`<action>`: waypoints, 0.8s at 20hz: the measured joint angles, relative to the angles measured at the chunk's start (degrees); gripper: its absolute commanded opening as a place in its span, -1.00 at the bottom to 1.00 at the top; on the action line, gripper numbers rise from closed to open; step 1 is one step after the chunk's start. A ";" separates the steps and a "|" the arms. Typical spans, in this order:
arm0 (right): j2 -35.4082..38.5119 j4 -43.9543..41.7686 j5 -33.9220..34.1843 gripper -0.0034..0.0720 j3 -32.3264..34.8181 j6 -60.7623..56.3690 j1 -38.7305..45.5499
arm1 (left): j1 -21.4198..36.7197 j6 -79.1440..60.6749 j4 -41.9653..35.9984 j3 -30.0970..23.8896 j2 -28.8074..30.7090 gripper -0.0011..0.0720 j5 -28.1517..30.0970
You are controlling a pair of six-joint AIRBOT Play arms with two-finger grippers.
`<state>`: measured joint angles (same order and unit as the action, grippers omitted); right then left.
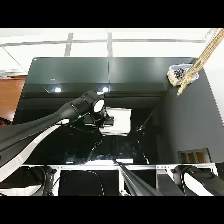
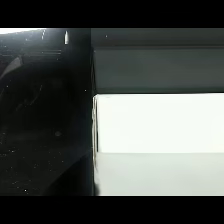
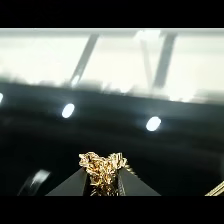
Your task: Fold the box and place the chain.
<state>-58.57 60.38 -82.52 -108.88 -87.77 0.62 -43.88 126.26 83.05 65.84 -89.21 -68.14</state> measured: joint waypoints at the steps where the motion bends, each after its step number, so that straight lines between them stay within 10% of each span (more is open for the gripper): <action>1: 0.28 -0.57 -2.45 -0.86 0.37 -0.28 -1.18 | 0.00 0.00 0.00 0.00 0.00 -0.89 0.00; 8: 1.03 -2.08 -10.40 -0.86 11.67 -0.61 -12.59 | 0.00 0.00 0.00 0.00 -0.02 -0.89 0.00; 16: 1.07 -8.33 9.05 -0.86 34.77 0.33 -22.51 | 0.00 -0.02 0.00 0.00 0.00 -0.89 0.00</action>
<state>-57.49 52.05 -73.47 -74.11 -87.44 -21.89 -43.88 126.23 83.05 65.84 -89.21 -68.14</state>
